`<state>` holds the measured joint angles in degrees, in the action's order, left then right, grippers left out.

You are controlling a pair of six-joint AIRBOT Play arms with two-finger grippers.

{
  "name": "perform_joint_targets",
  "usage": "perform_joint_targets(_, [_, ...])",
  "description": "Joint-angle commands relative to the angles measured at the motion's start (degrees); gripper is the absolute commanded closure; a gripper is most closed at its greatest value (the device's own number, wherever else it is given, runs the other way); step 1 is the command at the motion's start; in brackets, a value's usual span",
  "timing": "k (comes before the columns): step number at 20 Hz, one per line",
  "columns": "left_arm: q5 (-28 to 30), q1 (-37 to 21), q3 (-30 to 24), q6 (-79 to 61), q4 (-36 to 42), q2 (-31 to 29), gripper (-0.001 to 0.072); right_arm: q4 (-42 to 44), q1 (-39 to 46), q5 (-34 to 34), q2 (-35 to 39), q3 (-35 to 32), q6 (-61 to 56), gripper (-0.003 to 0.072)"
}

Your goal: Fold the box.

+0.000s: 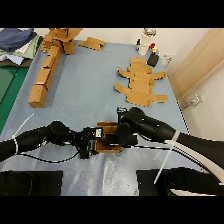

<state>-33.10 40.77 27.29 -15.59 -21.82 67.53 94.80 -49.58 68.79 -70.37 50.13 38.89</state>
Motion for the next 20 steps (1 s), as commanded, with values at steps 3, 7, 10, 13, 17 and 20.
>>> perform_joint_targets(3, [0.0,0.0,0.0,0.0,0.0,0.0,0.0291,-5.6,-3.0,3.2,-4.0,2.7,-9.6,0.0330])
perform_joint_targets(7, [0.0,0.0,0.0,0.0,0.0,0.0,0.0291,-6.5,-3.1,3.3,-5.4,2.7,-10.5,0.0410])
perform_joint_targets(10, [0.0,0.0,0.0,0.0,0.0,0.0,0.0291,-6.6,-3.1,2.6,-7.1,2.7,-10.3,0.0640])
perform_joint_targets(13, [0.0,0.0,0.0,0.0,0.0,0.0,0.0292,-6.6,-4.0,0.2,-7.8,2.8,-8.9,0.0683])
perform_joint_targets(17, [0.0,0.0,0.0,0.0,0.0,0.0,0.0292,-6.6,-4.2,0.6,-7.8,3.5,-8.8,0.0388])
perform_joint_targets(20, [0.0,0.0,0.0,0.0,0.0,0.0,0.0291,-5.9,-4.2,1.4,-7.1,4.6,-7.8,0.0293])
